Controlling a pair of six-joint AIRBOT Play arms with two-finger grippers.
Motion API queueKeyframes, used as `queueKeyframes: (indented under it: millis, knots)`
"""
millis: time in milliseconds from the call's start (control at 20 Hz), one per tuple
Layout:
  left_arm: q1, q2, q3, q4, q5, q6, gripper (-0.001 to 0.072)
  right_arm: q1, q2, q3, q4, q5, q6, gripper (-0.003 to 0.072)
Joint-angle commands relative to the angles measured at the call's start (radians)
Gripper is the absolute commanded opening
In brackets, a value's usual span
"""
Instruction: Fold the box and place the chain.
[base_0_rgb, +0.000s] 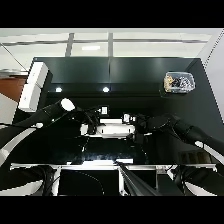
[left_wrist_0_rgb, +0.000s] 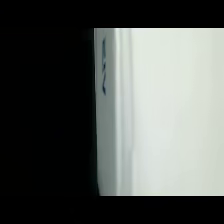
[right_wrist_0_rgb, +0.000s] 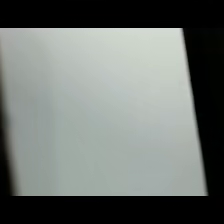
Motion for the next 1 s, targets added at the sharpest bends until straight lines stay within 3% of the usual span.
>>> queueKeyframes:
  millis: [0,100,250,350,500,600,750,800,850,900,950]
  knots:
    - [0.000,0.000,0.000,0.000,-0.002,0.000,0.0031,0.000,0.000,0.000,0.000,0.002,0.000,0.0462]
    - [0.001,0.004,0.000,0.001,-0.005,0.000,0.0041,0.000,0.000,0.000,0.001,0.003,0.000,0.0462]
    - [0.002,0.032,0.000,0.002,-0.005,-0.004,0.0446,0.000,0.000,0.000,0.001,0.003,0.000,0.0462]
    - [0.014,0.054,0.000,0.005,-0.006,-0.057,0.0579,0.000,0.000,0.000,0.001,0.003,0.016,0.0462]
    - [0.058,0.117,0.000,0.075,-0.041,-0.166,0.0579,0.000,0.000,0.000,0.001,0.002,0.023,0.0462]
    - [0.100,0.183,0.000,0.159,-0.116,-0.243,0.0579,0.000,0.000,0.000,0.001,0.002,0.023,0.0462]
    - [0.154,0.298,0.000,0.240,-0.238,-0.416,0.0573,0.000,0.000,0.000,0.001,0.002,0.023,0.0462]
    - [0.170,0.338,0.000,0.241,-0.287,-0.491,0.0530,0.000,0.000,0.000,0.001,0.002,0.023,0.0462]
    - [0.179,0.371,0.000,0.239,-0.336,-0.562,0.0333,0.000,0.000,0.000,0.001,0.002,0.023,0.0462]
    - [0.182,0.396,0.000,0.236,-0.393,-0.600,0.0064,0.000,0.000,0.000,0.001,0.002,0.023,0.0462]
    - [0.181,0.412,-0.001,0.214,-0.462,-0.609,0.0026,0.000,0.000,0.000,0.001,0.002,0.023,0.0462]
